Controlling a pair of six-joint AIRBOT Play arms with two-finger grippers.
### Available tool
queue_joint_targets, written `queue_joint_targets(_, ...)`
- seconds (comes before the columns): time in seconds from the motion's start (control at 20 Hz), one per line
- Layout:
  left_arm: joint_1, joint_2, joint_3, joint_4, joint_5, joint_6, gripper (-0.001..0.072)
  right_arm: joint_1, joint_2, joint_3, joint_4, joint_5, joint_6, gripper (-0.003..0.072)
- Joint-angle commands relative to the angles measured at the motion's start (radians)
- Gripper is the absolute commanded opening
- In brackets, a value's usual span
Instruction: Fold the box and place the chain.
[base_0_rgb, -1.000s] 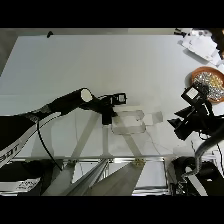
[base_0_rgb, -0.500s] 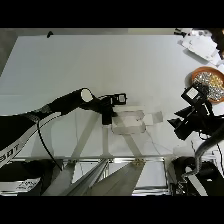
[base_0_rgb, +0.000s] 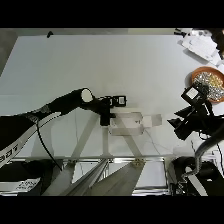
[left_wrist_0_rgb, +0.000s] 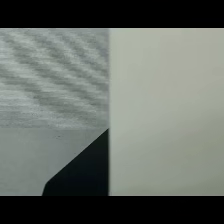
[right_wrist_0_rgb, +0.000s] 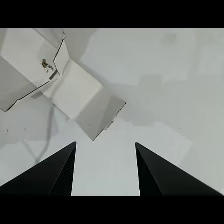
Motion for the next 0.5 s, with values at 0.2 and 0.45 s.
queue_joint_targets(0.2, 0.000, 0.026, 0.000, 0.030, -0.003, -0.080, 0.0000, 0.001, 0.000, 0.000, 0.000, -0.004, 0.000, 0.0410)
queue_joint_targets(0.45, 0.000, 0.041, 0.000, 0.138, -0.027, -0.187, -0.0001, 0.001, 0.000, 0.000, 0.000, -0.004, 0.000, 0.0410)
